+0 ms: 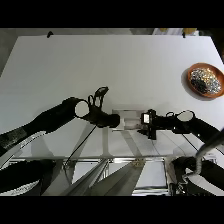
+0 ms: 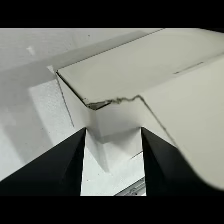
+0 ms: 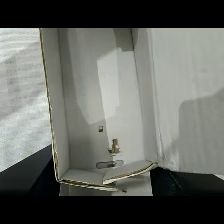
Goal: Fold the box and place the chain.
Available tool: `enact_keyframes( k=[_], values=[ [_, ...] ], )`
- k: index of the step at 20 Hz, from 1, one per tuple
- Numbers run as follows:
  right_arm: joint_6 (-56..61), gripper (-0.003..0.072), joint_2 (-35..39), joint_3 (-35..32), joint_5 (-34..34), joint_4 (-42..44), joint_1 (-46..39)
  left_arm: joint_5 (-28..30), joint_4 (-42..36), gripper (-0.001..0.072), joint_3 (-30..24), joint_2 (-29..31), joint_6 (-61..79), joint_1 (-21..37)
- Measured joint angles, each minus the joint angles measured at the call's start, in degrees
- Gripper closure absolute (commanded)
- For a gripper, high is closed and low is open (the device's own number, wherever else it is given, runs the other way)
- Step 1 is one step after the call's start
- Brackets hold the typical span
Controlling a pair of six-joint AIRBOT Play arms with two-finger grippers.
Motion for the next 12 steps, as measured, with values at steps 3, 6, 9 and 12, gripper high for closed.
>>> enact_keyframes(
  k=[3, 6, 9, 12],
  values=[
    [0.0, 0.0407, 0.0, 0.0, 0.0, 0.0, 0.0, -1.4, 2.3, 0.0318, 1.7, -1.3, -4.4, -0.9],
    [0.0, 0.0407, 0.0, 0.0, 0.0, 0.0, 0.0, -3.5, 5.4, 0.0361, 2.9, -2.0, -9.7, -1.6],
    [0.0, 0.0407, 0.0, 0.0, 0.0, 0.0, 0.0, -6.4, 9.4, 0.0362, 5.6, -3.6, -14.4, -2.8],
    [0.0, 0.0407, 0.0, 0.0, 0.0, 0.0, 0.0, -10.2, 13.4, 0.0362, 9.8, -6.8, -19.0, -4.5]
  ],
)
